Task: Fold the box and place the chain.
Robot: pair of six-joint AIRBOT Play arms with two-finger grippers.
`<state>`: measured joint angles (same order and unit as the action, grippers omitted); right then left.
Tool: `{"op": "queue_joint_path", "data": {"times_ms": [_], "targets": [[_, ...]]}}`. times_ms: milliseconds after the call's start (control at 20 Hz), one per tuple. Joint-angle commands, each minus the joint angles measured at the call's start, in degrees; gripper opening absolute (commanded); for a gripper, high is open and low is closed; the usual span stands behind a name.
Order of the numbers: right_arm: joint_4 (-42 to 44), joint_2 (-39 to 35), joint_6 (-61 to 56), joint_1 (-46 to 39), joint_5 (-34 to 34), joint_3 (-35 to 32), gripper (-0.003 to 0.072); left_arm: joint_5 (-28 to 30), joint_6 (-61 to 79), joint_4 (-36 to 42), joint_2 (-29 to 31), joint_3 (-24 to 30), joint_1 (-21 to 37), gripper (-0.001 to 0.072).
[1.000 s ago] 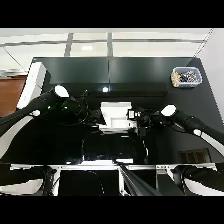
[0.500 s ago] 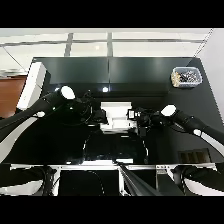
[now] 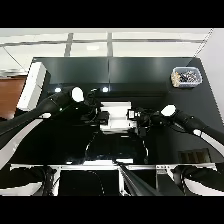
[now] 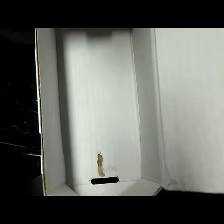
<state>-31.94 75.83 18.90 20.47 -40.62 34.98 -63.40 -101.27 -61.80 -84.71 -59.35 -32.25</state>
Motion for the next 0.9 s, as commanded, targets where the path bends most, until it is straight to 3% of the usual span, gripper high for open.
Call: {"op": "queue_joint_path", "data": {"times_ms": [0, 400, 850], "targets": [[0.0, 0.0, 0.0, 0.1, -0.1, 0.0, 0.0137, 0.4, -5.8, -6.8, -0.2, -1.6, -2.5, 0.0483], [0.0, 0.0, 0.0, 0.1, -0.1, 0.0, 0.0136, -4.8, -14.4, -20.2, -2.4, -6.4, -7.8, 0.0482], [0.0, 0.0, 0.0, 0.1, -0.1, 0.0, 0.0136, -3.4, -19.5, -19.3, -5.1, -6.4, -8.3, 0.0482]]}}
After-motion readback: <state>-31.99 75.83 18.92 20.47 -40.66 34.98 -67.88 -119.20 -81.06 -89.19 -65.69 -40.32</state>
